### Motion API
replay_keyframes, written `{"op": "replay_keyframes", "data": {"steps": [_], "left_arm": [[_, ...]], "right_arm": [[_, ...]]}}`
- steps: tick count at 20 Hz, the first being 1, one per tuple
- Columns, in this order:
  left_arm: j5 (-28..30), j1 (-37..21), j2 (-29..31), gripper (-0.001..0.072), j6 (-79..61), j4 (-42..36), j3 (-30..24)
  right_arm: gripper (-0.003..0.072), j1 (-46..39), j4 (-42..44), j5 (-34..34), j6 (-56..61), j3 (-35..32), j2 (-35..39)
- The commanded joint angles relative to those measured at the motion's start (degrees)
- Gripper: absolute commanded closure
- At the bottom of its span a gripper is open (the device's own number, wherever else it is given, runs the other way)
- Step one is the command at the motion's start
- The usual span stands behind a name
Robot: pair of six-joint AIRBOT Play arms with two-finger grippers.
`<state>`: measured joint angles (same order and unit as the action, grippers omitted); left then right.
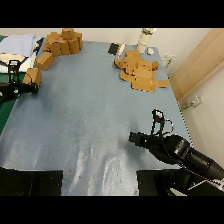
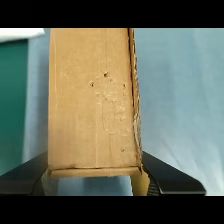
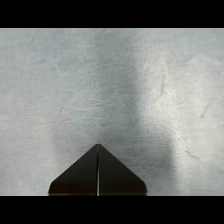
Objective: Fold the box.
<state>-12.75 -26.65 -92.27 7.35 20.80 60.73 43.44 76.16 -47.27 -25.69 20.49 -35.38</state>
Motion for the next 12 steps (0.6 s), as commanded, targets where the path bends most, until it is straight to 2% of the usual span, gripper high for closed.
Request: {"op": "replay_keyframes", "data": {"steps": [1, 5, 12], "left_arm": [[-0.02, 0.72, -7.69, 0.0236, 2.80, 0.02, 10.60], [0.15, 3.21, -12.76, 0.0236, 2.78, 0.22, 18.58], [0.17, 4.04, -13.75, 0.0236, 6.60, 7.39, 19.54]], "right_arm": [[0.0682, -0.02, -1.40, 1.31, 1.31, 0.02, -0.02], [0.0682, -0.02, -1.38, 2.73, 2.95, 0.02, -0.02], [0.0682, -0.02, -1.42, 3.85, 3.34, 0.04, -0.02]]}}
